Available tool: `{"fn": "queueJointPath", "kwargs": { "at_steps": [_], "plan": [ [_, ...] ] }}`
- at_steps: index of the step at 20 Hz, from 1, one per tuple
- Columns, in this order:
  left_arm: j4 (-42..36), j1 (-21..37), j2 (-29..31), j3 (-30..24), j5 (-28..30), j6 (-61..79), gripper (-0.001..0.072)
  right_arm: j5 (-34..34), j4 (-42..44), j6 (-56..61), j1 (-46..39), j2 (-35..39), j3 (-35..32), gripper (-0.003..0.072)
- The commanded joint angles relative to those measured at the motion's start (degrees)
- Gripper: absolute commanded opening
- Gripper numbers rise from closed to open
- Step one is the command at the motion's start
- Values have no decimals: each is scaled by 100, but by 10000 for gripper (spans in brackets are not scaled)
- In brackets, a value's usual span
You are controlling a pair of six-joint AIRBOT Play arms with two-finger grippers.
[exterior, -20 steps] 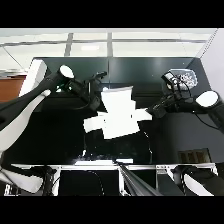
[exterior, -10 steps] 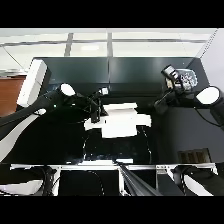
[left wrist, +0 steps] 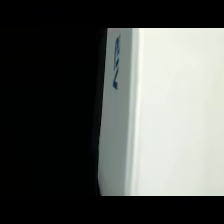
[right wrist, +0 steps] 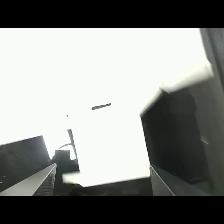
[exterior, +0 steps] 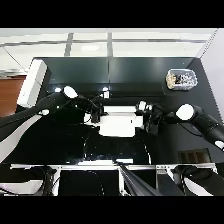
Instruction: Fold the box and place the chain.
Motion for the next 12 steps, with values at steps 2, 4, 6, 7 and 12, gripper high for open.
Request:
{"fn": "queueJointPath", "kwargs": {
  "at_steps": [2,4,6,7,12],
  "plan": [
    [-9,-13,-85,-4,44,-7,31,2,4,-603,407,-136,-122,655],
    [-9,-13,-90,-4,37,-7,31,-61,-31,-658,442,-125,-101,655],
    [-7,-11,-90,-4,39,-7,31,-17,-570,-503,385,-26,63,655],
    [-7,-11,-90,-4,39,-7,31,-15,-841,-205,315,52,199,654],
    [-11,-11,-90,-4,42,-11,31,391,-551,-42,0,424,802,654]
  ]
}}
